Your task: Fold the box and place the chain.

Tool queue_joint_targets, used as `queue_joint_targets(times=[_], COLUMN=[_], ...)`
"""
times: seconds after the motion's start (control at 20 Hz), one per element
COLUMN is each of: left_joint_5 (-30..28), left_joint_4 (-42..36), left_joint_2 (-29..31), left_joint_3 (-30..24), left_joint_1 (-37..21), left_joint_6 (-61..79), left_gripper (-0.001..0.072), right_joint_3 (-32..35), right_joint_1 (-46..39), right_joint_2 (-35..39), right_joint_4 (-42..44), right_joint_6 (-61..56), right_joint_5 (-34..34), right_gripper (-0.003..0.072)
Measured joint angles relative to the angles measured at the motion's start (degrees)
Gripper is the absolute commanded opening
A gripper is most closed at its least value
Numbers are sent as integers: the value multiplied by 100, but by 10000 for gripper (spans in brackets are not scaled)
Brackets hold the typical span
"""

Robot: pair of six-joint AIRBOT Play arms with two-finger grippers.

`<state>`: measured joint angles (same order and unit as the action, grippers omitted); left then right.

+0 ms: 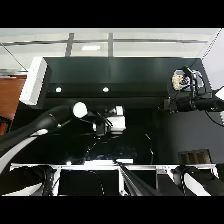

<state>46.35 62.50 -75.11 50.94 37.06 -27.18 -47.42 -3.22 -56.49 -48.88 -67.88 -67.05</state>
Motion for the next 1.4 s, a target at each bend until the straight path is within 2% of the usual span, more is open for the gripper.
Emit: queue_joint_targets(times=[0.15,0.25,0.5,0.7,0.8,1.0,1.25,1.4], left_joint_5=[699,1224,2302,2680,2677,2339,1510,1093], left_joint_4=[800,1108,1456,1641,1790,1985,1943,1390], left_joint_2=[422,664,946,1021,1038,1054,975,813], left_joint_3=[70,85,50,37,26,-61,-144,-160], left_joint_1=[-992,-1952,-4297,-5742,-6262,-6992,-7514,-7606], left_joint_6=[-1362,-2334,-3939,-4433,-4511,-4054,-3073,-2157], left_gripper=[278,279,278,279,313,313,312,312], right_joint_3=[0,0,2,7,7,7,7,7], right_joint_1=[-46,-57,-68,-68,-68,-68,-68,-68], right_joint_2=[0,0,0,0,0,0,0,0], right_joint_4=[-20,-20,-63,-70,-72,-81,-87,-87], right_joint_6=[-15,-17,-31,-28,-28,-11,7,-48], right_joint_5=[22,31,107,186,219,321,444,531], right_gripper=[20,20,20,20,20,20,20,20])
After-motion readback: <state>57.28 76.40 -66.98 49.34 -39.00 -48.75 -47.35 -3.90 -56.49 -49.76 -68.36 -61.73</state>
